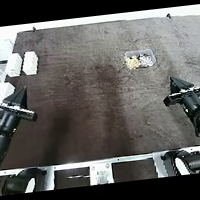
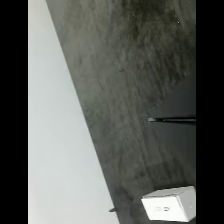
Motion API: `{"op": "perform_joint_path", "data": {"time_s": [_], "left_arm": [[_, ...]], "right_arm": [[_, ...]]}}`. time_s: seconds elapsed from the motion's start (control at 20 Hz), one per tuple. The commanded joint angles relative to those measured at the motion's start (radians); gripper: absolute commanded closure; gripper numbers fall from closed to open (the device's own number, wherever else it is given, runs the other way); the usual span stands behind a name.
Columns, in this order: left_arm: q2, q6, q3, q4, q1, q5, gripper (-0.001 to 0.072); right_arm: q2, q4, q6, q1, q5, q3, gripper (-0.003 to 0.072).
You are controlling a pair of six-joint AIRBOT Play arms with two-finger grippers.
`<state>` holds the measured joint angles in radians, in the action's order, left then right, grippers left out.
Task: Fold the box and place the chain.
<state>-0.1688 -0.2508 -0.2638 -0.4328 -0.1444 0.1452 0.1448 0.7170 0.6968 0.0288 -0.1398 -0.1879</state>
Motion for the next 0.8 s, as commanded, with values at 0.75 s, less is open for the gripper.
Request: {"op": "perform_joint_path", "data": {"time_s": [0.75], "left_arm": [[0.01, -0.007, 0.154, -0.019, 0.0, 0.034, 0.0694]], "right_arm": [[-0.002, 0.092, 0.003, 0.007, 0.019, 0.031, 0.068]]}}
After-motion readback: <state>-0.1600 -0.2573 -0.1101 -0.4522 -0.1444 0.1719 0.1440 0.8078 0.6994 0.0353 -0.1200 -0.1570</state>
